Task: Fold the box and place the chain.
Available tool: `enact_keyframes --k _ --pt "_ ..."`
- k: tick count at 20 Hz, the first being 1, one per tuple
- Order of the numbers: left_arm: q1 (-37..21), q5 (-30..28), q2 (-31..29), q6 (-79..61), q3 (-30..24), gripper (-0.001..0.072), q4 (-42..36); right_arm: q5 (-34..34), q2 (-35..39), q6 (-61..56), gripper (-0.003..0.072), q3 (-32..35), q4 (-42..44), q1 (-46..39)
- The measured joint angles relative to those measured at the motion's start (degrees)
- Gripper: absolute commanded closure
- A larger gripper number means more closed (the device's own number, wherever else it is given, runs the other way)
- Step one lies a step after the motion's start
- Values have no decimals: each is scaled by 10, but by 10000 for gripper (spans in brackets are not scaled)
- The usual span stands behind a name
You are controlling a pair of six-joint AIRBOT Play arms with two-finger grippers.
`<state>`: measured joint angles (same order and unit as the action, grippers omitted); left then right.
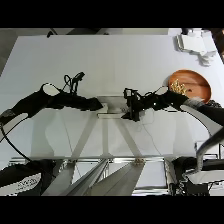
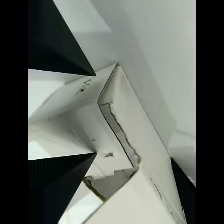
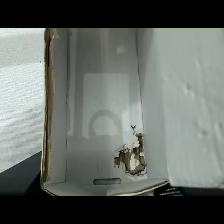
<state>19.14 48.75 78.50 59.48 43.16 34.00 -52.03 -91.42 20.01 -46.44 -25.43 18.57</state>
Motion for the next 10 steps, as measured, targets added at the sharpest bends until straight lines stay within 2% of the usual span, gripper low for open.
enact_keyframes --k 5,10 --pt "47 -76 7 55 0 177 52 0 0 0 127 0 0 0" --pt "94 -104 9 239 28 180 231 0 0 0 127 0 0 0"
